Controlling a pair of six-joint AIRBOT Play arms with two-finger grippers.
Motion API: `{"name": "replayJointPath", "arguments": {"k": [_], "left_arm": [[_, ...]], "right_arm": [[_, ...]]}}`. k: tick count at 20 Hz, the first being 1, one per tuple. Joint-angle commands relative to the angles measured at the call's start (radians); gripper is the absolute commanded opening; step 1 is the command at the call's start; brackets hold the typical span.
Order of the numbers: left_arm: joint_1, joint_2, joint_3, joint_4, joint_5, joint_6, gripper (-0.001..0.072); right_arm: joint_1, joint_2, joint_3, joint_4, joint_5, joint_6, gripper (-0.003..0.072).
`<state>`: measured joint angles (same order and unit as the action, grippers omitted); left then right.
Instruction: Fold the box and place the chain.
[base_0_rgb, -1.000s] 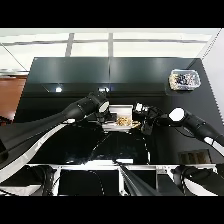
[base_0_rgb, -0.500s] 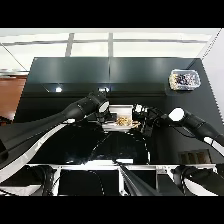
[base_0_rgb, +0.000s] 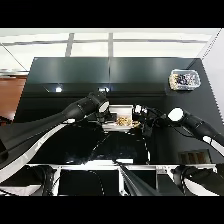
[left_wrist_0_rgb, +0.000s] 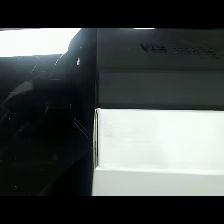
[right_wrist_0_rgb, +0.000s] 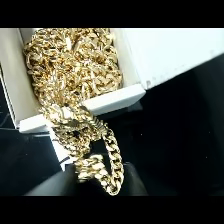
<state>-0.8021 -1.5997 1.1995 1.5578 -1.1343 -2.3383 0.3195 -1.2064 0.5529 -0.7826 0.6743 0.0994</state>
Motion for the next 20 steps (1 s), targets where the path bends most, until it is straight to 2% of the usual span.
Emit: {"name": "replayJointPath", "arguments": {"k": [1,4,8,13,16,17,18,19,20], "left_arm": [[0.000,0.000,0.000,0.000,0.000,0.000,0.0030],[0.000,0.000,0.000,0.000,0.000,0.000,0.0031],[0.000,0.000,0.000,0.000,0.000,0.000,0.0031],[0.000,0.000,0.000,0.000,0.000,0.000,0.0031],[0.000,0.000,0.000,0.000,0.000,0.000,0.0031],[0.000,0.000,0.000,0.000,0.000,0.000,0.0031],[0.000,0.000,0.000,0.000,0.000,0.000,0.0031],[0.000,0.000,0.000,0.000,0.000,0.000,0.0031],[0.000,0.000,0.000,0.000,0.000,0.000,0.0031]], "right_arm": [[0.000,0.002,0.001,0.001,0.010,0.054,0.0015],[0.000,0.018,0.001,0.000,0.025,0.177,0.0015],[-0.003,0.125,0.033,0.000,0.060,0.332,0.0014],[-0.048,0.251,0.142,0.004,0.192,0.489,0.0015],[-0.050,0.249,0.133,-0.011,0.216,0.526,0.0019],[-0.048,0.233,0.105,-0.015,0.209,0.525,0.0137],[-0.038,0.213,0.068,-0.027,0.185,0.524,0.0443],[-0.021,0.194,0.032,-0.049,0.140,0.519,0.0678],[0.002,0.171,0.000,-0.074,0.098,0.490,0.0683]]}}
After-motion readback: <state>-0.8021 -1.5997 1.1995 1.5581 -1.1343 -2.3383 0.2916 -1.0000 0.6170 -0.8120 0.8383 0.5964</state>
